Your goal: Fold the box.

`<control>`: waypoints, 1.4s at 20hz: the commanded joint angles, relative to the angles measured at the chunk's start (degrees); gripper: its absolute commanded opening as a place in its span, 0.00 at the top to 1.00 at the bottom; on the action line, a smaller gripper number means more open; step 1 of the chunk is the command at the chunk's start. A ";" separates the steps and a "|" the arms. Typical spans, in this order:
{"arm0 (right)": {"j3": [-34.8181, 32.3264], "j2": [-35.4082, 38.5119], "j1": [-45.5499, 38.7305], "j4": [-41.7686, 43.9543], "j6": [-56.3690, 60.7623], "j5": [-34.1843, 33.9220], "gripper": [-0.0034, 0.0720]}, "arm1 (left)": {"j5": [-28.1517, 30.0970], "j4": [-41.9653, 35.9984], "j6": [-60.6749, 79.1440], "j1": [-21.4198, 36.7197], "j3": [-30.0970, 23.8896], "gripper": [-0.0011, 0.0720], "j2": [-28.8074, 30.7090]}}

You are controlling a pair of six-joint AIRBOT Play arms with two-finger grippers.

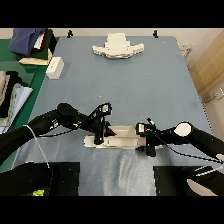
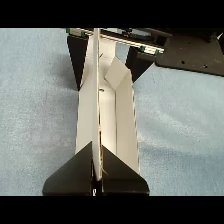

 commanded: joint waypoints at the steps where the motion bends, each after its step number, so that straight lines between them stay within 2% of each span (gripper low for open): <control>1: -0.07 0.85 0.07 2.05 0.02 0.15 0.20 | -0.07 0.02 0.00 0.04 0.04 0.96 -0.04; 4: -0.07 2.05 0.07 2.08 0.04 0.15 0.13 | 0.02 0.02 0.00 0.04 0.04 0.96 -0.04; 5: -0.07 2.03 0.07 2.10 0.04 0.15 0.06 | 0.02 0.02 0.00 0.04 0.04 0.96 -0.04; 13: -0.09 0.31 0.13 2.10 -0.02 -0.44 0.08 | 1.16 0.02 0.00 0.04 0.04 0.96 -0.04; 18: -0.09 -1.27 3.93 1.38 0.02 -2.38 0.10 | 1.46 0.02 -0.02 0.04 0.04 0.96 -0.04; 20: -0.09 -1.16 3.89 1.33 0.09 -2.95 0.18 | 1.44 0.02 -0.07 0.04 0.04 0.96 -0.04; 22: -0.07 -1.16 3.91 1.36 0.31 -2.91 0.17 | 1.46 0.02 -0.07 0.04 0.04 0.96 -0.04; 23: -0.07 -1.14 3.91 1.36 0.79 -2.91 0.16 | 1.44 0.04 -0.07 0.04 0.04 0.96 -0.04; 24: -0.07 -1.14 3.91 1.33 2.47 -2.91 0.05 | 1.40 0.02 -0.07 0.04 0.04 0.96 -0.04; 25: -0.07 -1.14 3.91 0.90 4.07 -2.89 0.00 | 1.29 0.02 -0.07 0.04 0.04 0.96 -0.04; 28: -0.07 -0.48 3.91 0.42 4.57 -2.86 0.00 | 1.33 0.04 -0.09 0.04 0.04 0.96 -0.04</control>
